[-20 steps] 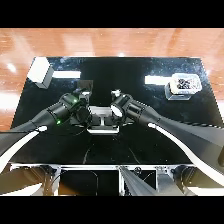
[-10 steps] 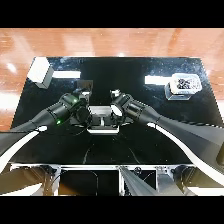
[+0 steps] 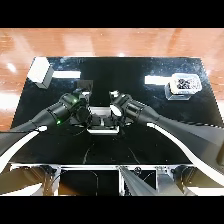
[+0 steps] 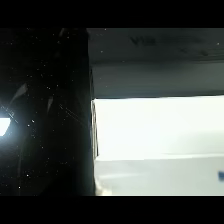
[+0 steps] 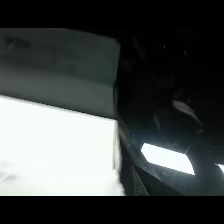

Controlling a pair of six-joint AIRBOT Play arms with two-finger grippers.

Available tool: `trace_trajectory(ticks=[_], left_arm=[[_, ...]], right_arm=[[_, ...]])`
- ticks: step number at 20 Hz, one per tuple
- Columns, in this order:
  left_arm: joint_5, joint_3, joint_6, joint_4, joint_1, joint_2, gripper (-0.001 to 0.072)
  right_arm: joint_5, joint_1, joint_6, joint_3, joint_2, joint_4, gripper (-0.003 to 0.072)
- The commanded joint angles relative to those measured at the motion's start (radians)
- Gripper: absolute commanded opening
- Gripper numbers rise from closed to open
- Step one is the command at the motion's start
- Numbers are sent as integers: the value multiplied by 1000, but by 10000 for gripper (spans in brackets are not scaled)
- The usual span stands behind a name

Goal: Fold the box and place the chain.

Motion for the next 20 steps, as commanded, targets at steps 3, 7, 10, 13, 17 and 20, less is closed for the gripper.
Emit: trace_trajectory(ticks=[3, 7, 10, 13, 17, 20], left_arm=[[0, 0, 0, 0, 0, -1, 16], [1, 0, 0, 0, 1, -1, 16], [-2, 0, 0, 0, 1, -1, 16], [-1, 0, 0, -1, 1, -1, 16], [-1, 0, 0, -5, 0, -1, 16], [-1, 0, -1, -7, 1, -1, 16]], right_arm=[[70, 0, -60, 3, 81, -5, 465], [216, 22, -99, 1, 259, -158, 465], [296, -1, -103, -33, 412, -323, 465], [297, -160, -106, -112, 540, -401, 466], [178, -503, -179, -151, 570, -420, 671], [-29, -730, -258, -151, 561, -379, 671]])
